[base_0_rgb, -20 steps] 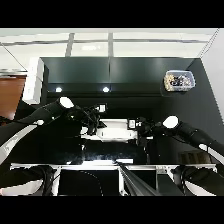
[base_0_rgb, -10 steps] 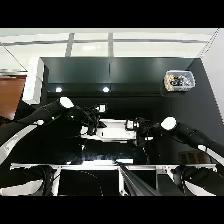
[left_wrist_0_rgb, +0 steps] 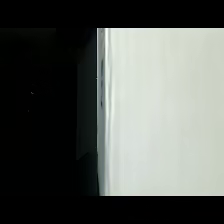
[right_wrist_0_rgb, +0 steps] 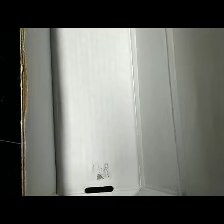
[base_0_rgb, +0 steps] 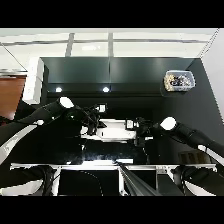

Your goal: Fold the box and place the chain.

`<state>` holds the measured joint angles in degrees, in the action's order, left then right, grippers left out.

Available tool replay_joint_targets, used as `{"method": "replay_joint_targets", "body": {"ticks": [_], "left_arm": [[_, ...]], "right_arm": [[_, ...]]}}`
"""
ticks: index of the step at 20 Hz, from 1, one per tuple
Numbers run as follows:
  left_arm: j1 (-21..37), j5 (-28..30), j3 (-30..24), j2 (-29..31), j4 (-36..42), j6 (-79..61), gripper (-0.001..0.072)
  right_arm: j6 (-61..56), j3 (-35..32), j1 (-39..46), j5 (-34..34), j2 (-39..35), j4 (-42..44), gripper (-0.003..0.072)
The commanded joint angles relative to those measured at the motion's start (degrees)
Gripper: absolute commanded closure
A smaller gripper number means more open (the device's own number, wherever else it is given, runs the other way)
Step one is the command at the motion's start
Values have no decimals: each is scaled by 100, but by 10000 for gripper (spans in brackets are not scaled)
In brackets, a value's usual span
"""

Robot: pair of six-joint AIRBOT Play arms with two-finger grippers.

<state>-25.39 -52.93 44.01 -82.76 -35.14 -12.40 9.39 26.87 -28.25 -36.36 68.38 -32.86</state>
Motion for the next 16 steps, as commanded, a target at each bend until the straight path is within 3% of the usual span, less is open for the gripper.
{"method": "replay_joint_targets", "body": {"ticks": [1,2,3,4,7,9,11,13,16], "left_arm": [[2,4,-2,4,0,0,686],[2,7,-2,4,-2,0,686],[2,4,-2,4,-2,0,686],[2,4,-2,4,0,2,686],[4,-2,0,59,-55,94,655],[22,2,39,286,-350,238,359],[79,-48,107,629,-542,831,131],[175,-302,142,1084,-844,1515,127],[221,-955,142,1735,-1891,3075,135]], "right_arm": [[7,-4,4,17,4,-11,5],[7,-4,4,17,4,-11,8],[7,-4,4,15,4,-13,132],[7,-4,4,13,4,-13,199],[7,-4,4,15,4,-17,200],[7,-4,4,17,4,-17,200],[7,-4,2,17,4,-17,200],[7,-4,2,17,4,-17,201],[7,-4,2,15,4,-22,201]]}}
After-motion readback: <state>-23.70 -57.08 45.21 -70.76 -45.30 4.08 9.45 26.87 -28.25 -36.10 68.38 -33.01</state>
